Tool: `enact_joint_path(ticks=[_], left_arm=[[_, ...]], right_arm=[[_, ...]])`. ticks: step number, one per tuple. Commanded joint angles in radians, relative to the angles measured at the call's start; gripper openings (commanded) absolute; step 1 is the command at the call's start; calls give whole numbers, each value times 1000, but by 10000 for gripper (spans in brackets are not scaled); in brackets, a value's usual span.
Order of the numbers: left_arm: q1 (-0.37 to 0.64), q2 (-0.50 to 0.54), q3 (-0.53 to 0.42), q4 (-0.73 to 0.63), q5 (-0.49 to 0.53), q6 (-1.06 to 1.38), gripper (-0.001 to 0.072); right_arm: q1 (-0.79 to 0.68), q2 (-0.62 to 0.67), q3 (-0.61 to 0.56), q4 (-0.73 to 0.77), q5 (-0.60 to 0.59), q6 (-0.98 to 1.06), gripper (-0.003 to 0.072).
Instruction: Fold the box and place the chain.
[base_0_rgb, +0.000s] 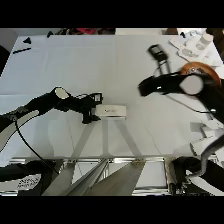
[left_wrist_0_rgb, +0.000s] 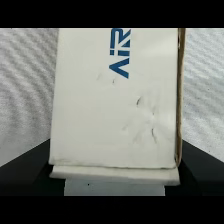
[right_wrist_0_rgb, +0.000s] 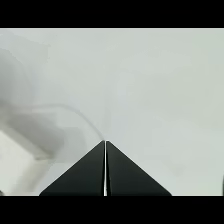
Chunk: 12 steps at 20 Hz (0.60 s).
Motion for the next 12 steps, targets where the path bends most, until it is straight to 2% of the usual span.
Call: enact_joint_path(ticks=[1,6,8,12], left_arm=[[-1,0,1,0,0,0,443],[-1,0,1,-2,11,1,443],[-1,0,1,-35,53,0,443],[-1,0,1,-59,16,0,444]], right_arm=[[-139,51,1,-157,144,51,9],[-239,51,0,-184,314,50,10],[-243,51,0,-183,324,50,10],[-243,51,1,-177,324,50,10]])
